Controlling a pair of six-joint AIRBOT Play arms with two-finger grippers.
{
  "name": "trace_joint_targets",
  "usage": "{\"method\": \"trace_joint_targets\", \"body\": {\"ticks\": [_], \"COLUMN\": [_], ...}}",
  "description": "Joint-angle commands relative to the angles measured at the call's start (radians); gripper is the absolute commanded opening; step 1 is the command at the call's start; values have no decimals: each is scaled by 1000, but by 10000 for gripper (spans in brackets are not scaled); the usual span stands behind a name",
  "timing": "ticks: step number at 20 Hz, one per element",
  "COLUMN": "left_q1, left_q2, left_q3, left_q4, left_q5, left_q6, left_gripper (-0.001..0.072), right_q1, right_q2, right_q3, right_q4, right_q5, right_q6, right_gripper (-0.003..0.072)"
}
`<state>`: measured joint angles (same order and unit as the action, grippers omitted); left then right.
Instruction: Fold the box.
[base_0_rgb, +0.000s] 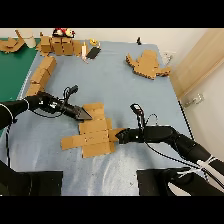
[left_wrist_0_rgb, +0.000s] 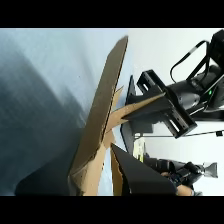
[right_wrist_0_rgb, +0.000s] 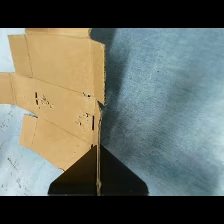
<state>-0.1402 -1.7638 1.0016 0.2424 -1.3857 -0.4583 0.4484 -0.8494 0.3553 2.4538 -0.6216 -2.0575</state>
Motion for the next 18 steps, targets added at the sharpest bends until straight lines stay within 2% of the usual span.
{"method": "trace_joint_targets", "body": {"ticks": [1,11,12,13,15,17,18], "left_q1": [-23,3,3,3,2,2,0], "left_q2": [0,0,0,0,0,0,0], "left_q3": [1,1,1,1,1,1,1], "left_q4": [34,-3,-2,-2,-1,8,5], "left_q5": [10,50,48,42,40,25,6], "left_q6": [29,43,52,68,83,119,145], "left_gripper": [279,271,100,58,58,12,11], "right_q1": [1,0,1,1,0,0,0], "right_q2": [0,0,0,0,1,1,1], "right_q3": [0,0,0,0,0,0,0], "right_q4": [-7,-16,-16,-17,-20,-23,-23], "right_q5": [1,0,0,0,1,2,5], "right_q6": [0,0,0,0,0,0,0], "right_gripper": [-2,-1,-1,-2,-1,-1,0]}}
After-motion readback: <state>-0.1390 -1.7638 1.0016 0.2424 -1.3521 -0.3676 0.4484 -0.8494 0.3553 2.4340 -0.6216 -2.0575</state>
